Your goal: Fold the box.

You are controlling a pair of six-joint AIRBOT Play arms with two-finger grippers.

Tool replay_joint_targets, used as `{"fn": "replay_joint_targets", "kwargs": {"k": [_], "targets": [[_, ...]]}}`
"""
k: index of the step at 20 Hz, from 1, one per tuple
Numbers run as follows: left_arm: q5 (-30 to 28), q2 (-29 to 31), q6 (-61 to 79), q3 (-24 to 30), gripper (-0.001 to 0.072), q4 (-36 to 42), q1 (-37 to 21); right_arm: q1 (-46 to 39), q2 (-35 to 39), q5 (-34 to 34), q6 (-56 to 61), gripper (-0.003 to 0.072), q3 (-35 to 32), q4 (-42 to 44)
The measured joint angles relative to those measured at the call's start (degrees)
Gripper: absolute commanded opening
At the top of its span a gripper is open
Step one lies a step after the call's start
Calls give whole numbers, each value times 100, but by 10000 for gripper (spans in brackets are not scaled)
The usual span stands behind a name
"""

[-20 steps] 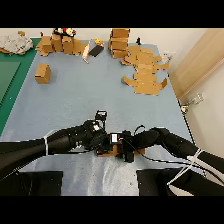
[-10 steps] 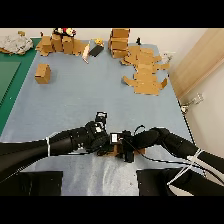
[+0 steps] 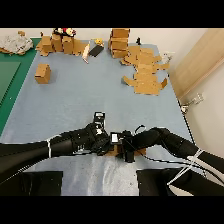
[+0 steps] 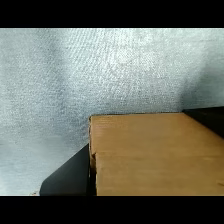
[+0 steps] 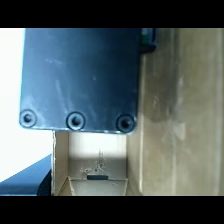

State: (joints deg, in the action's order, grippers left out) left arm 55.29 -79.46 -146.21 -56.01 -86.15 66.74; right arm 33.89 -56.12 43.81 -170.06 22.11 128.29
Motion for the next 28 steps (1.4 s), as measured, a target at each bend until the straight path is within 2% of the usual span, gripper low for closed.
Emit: {"fn": "replay_joint_targets", "kwargs": {"k": [5, 6, 7, 8, 20, 28], "targets": [[-48, 0, -24, 0, 14, 22, 4, 0, 0, 0, -11, 517, 0, -9], [-55, 0, -26, 0, 91, 24, 4, 0, 0, -2, -13, 517, 0, -9], [-105, 4, -9, 0, 356, 31, 4, 0, 0, -4, -28, 517, 2, -13], [-229, 17, 2, -7, 421, 83, 7, 0, 0, -7, -26, 517, 2, -9], [-46, 354, 61, -7, 422, 50, 11, 2, -4, -26, -15, 517, 2, 7], [455, 737, 254, 0, 422, -15, 11, 2, -4, -24, -13, 517, 2, 4]]}}
